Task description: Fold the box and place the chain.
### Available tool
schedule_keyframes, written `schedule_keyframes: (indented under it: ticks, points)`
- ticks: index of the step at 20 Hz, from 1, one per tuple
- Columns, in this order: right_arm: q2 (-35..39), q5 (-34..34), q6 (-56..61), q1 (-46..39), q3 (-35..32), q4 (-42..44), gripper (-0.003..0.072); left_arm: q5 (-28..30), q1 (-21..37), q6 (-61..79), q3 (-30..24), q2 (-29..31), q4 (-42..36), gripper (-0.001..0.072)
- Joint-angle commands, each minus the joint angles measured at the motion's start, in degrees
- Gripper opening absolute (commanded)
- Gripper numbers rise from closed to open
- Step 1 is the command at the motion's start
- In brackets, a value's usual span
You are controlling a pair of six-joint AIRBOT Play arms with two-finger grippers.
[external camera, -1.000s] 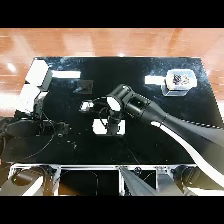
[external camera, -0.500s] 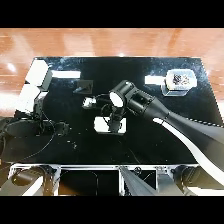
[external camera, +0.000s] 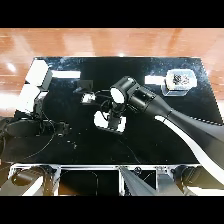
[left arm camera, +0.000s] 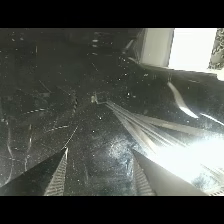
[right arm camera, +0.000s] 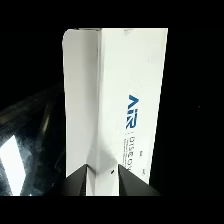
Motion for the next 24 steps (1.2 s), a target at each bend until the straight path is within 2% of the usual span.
schedule_keyframes:
  ticks: [1,2,3,4,10,19,20,21,24]
  points:
    - [0.0,-0.24,-0.13,-1.07,0.09,0.09,0.0241,0.0,0.02,0.02,0.0,0.07,0.0,0.0511]
    - [0.0,-0.24,-0.11,-1.53,0.09,0.11,0.0385,0.02,0.02,0.02,0.0,0.07,-0.02,0.0511]
    - [0.0,-0.24,-0.11,-1.79,0.09,0.15,0.0587,0.0,0.04,0.02,0.0,0.07,-0.02,0.0511]
    - [0.0,-0.39,-0.15,-2.05,0.09,0.15,0.0701,0.02,0.04,0.02,0.0,0.07,-0.04,0.0511]
    - [-1.55,-2.4,-1.62,-2.01,0.04,6.34,0.072,0.02,0.04,0.07,0.0,0.07,-0.13,0.0511]
    - [-3.48,-1.9,-3.61,-2.05,0.04,5.16,0.0704,0.02,0.04,0.07,0.0,0.07,-0.11,0.0511]
    - [-3.45,-1.33,-3.61,-2.05,0.04,4.79,0.0488,0.02,0.04,0.07,0.0,0.07,-0.13,0.0511]
    - [-3.45,-0.66,-3.58,-2.08,0.07,4.81,0.0359,0.02,0.04,0.07,0.0,0.07,-0.13,0.0511]
    - [-3.37,0.07,-3.61,-2.08,0.09,4.81,0.0353,0.04,0.04,0.07,0.0,0.07,-0.13,0.0511]
